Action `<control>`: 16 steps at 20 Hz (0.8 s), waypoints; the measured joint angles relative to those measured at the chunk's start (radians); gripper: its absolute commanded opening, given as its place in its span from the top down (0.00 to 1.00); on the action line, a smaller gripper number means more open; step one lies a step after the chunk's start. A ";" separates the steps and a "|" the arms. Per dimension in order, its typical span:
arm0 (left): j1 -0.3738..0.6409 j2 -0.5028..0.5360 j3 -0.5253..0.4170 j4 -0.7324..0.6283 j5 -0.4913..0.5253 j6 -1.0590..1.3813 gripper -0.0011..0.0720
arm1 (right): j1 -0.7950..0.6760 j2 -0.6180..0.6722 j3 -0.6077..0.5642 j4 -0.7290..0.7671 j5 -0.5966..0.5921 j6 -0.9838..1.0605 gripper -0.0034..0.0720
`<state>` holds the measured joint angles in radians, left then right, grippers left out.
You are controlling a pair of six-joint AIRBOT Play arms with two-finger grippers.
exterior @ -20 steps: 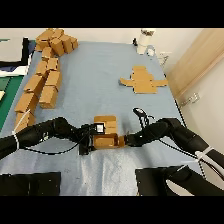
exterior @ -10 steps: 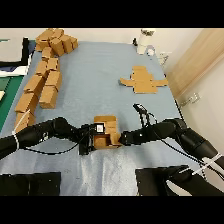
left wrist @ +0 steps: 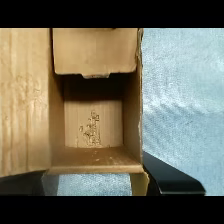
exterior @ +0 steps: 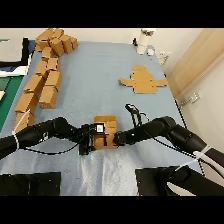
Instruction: Fold the box.
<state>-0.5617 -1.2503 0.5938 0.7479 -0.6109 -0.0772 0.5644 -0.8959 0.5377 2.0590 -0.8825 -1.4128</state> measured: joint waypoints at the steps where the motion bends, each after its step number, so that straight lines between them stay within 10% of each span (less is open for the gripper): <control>1: 0.000 0.000 0.000 0.000 0.000 0.000 0.34 | 0.024 -0.022 0.024 -0.038 -0.002 0.039 0.46; 16: 0.000 0.000 0.000 0.000 0.000 0.000 0.34 | 0.343 -0.386 0.393 -0.527 -0.342 0.667 0.58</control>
<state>-0.5617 -1.2503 0.5938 0.7483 -0.6109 -0.0772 0.9077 -1.2819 0.9310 1.5318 -1.2247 -0.7460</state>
